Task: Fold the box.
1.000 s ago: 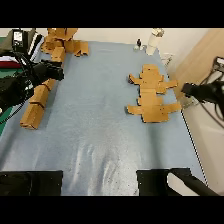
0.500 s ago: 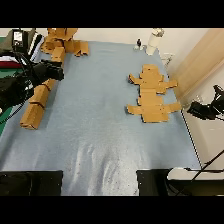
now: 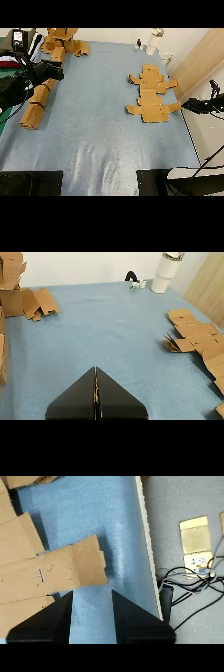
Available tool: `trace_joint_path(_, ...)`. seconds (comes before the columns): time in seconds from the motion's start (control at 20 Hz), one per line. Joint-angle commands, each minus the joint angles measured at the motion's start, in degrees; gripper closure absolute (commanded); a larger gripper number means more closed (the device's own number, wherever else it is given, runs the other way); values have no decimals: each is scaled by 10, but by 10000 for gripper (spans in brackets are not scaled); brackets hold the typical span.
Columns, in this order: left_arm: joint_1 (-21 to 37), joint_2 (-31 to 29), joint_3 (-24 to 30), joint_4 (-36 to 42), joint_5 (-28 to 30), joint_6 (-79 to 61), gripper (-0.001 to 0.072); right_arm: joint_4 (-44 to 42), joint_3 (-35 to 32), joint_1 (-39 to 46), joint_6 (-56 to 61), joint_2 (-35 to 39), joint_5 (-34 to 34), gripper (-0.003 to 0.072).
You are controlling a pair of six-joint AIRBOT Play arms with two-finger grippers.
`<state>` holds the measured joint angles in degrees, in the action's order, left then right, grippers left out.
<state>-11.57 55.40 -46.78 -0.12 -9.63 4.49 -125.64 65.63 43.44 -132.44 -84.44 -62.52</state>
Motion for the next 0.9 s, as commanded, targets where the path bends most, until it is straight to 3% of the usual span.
trace_joint_path(0.0,0,0,0,0,0,0,698,-15,3,-12,-16,-28,-7,306)
trace_joint_path(0.35,0,0,0,0,0,0,698,-16,18,-42,-16,-62,1,331)
trace_joint_path(0.6,0,0,0,0,0,0,698,-1,83,-41,-15,-58,-5,331)
trace_joint_path(0.7,0,0,0,0,0,0,698,28,109,-41,2,-59,34,260)
trace_joint_path(0.85,0,0,0,0,0,0,698,30,115,-42,16,-72,47,257)
